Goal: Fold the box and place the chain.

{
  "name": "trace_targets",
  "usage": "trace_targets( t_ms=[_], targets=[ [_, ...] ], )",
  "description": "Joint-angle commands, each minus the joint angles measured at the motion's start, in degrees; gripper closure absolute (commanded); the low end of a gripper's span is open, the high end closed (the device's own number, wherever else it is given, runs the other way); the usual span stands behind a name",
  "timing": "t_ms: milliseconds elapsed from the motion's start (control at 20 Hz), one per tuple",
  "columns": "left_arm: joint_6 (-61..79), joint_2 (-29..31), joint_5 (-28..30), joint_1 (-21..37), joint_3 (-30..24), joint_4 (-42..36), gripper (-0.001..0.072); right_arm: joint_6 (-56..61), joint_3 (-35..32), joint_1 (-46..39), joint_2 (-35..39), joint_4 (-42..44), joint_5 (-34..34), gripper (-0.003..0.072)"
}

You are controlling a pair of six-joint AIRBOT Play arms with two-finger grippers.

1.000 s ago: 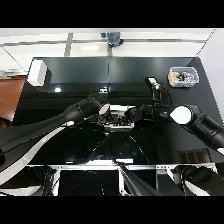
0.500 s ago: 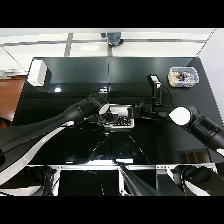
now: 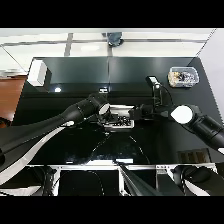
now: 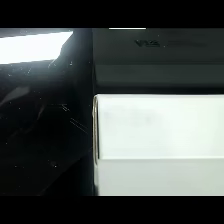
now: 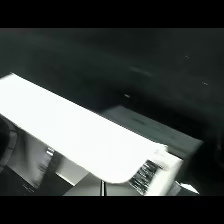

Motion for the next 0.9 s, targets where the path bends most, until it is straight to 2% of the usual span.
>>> trace_targets(
  t_ms=[0, 200, 450, 500, 550, 600, 700, 850],
  targets=[
    [0.0, 0.0, 0.2, 0.0, 0.0, 0.0, 0.0681, 0.0, 1.6, -4.4, 1.0, -7.5, 10.9, 0.0675],
    [0.0, 0.0, 0.2, 0.0, 0.0, 0.3, 0.0681, 0.0, 1.7, -11.3, 1.7, -9.6, 17.5, 0.0676],
    [0.0, 0.0, -1.4, 0.1, 0.1, -0.3, 0.0681, 0.0, 1.6, -12.1, 1.7, -10.2, 17.6, 0.0676],
    [0.0, 0.0, -2.2, 0.1, 0.3, -1.0, 0.0629, -0.1, 1.6, -12.1, 1.7, -10.3, 17.5, 0.0676],
    [-0.1, 0.0, -3.0, 0.0, 0.9, -1.0, 0.0415, -0.2, 1.6, -12.1, 1.7, -10.3, 17.3, 0.0675],
    [0.0, 0.3, -3.5, 0.0, 1.8, -0.9, 0.0273, -0.2, 1.6, -12.1, 1.7, -10.3, 17.0, 0.0676],
    [4.0, 2.5, -3.4, -0.1, 3.3, -0.3, 0.0272, -0.2, 1.6, -12.1, 1.7, -10.3, 16.5, 0.0676],
    [13.5, 9.3, -5.1, -0.3, 3.5, 3.7, 0.0273, -0.2, 1.6, -12.1, 1.7, -10.3, 16.4, 0.0675]
  ],
)
